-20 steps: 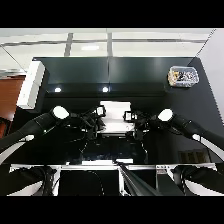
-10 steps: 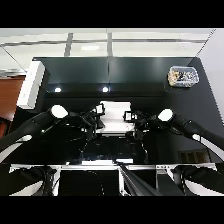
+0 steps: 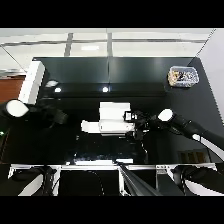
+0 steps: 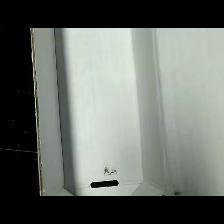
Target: Fold the box and place the chain.
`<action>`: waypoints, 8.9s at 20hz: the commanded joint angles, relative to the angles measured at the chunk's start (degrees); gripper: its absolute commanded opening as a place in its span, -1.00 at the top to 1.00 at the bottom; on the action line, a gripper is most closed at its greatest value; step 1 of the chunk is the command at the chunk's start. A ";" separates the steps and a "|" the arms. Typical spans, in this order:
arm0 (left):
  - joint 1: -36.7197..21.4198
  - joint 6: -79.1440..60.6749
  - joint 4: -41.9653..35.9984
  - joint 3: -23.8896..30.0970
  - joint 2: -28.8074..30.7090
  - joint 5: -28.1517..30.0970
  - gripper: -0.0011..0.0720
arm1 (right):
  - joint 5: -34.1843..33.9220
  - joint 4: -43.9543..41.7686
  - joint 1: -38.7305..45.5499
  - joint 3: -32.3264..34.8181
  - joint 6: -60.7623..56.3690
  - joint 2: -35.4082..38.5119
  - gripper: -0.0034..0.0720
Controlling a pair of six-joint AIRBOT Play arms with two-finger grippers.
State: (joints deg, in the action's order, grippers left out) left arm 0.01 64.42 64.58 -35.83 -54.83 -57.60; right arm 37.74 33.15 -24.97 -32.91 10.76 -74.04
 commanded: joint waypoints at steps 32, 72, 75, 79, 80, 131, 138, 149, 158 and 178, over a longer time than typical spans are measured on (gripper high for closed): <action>12.22 -7.34 -32.02 -7.41 -23.74 -11.45 -0.33 | 0.02 0.00 -0.02 -0.04 -0.02 -0.04 -0.17; 40.15 49.70 17.07 -24.98 -29.81 -6.19 -0.12 | 0.02 0.00 -0.02 -0.04 -0.02 -0.04 -0.17; 43.80 56.87 24.63 -28.57 -31.82 -8.50 -0.12 | 0.02 0.00 -0.02 -0.04 -0.02 -0.04 -0.17; 45.09 62.18 24.24 -28.94 -31.91 -7.15 -0.12 | 0.02 0.00 -0.02 -0.04 -0.02 -0.04 -0.17; 45.09 62.51 23.74 -28.94 -31.98 -7.45 -0.12 | 0.02 0.00 -0.02 -0.04 -0.02 -0.04 -0.17; 46.64 65.70 22.95 -28.96 -32.79 -8.52 0.90 | 7.15 17.97 -0.02 -0.04 -12.11 9.14 -0.98; 46.64 65.68 22.95 -28.96 -32.79 -8.46 0.90 | 4.55 12.46 -0.02 -0.04 -12.07 9.11 -0.18; 46.64 65.70 22.97 -28.96 -32.79 -8.22 0.90 | 0.48 -2.75 -2.80 0.09 -12.04 4.50 0.47; 46.64 65.70 22.95 -28.96 -32.79 -7.41 0.90 | 1.14 -2.56 -2.54 0.15 -13.20 4.31 0.34; 46.64 65.72 21.68 -28.98 -32.79 -6.97 0.90 | 24.72 0.92 35.23 9.90 -74.51 8.31 0.87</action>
State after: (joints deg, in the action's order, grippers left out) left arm 46.68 130.19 86.30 -64.79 -87.61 -64.51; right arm 61.41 44.31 11.70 -26.89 -67.31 -61.69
